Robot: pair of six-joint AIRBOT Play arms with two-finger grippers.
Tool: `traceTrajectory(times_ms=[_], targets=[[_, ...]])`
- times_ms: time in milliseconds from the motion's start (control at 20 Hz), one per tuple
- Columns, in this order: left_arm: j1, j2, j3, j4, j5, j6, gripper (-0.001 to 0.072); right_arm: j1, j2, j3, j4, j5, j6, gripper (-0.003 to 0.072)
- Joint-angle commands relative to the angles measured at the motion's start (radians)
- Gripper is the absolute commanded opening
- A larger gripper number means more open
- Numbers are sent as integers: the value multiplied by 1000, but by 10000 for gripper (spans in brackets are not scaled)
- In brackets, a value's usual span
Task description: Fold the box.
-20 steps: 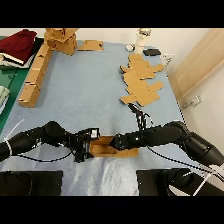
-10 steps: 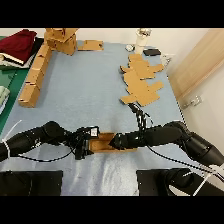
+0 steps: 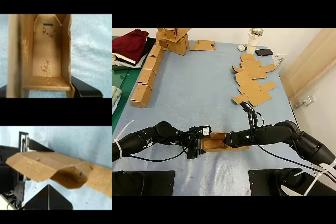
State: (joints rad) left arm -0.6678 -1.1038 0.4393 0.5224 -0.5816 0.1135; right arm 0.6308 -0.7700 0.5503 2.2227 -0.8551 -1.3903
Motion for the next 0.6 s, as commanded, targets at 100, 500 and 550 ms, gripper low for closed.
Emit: traceTrajectory(times_ms=[100, 500, 550], targets=[[0, -1, 0, 2, -5, 3, 521, 0, -128, 42, 14, 152, -105, 5], [0, -12, 0, 2, -5, 2, 520, 1, -473, 163, -8, 166, -255, 5], [0, -12, 0, 2, -5, 2, 520, 0, -478, 163, -9, 156, -267, 5]])
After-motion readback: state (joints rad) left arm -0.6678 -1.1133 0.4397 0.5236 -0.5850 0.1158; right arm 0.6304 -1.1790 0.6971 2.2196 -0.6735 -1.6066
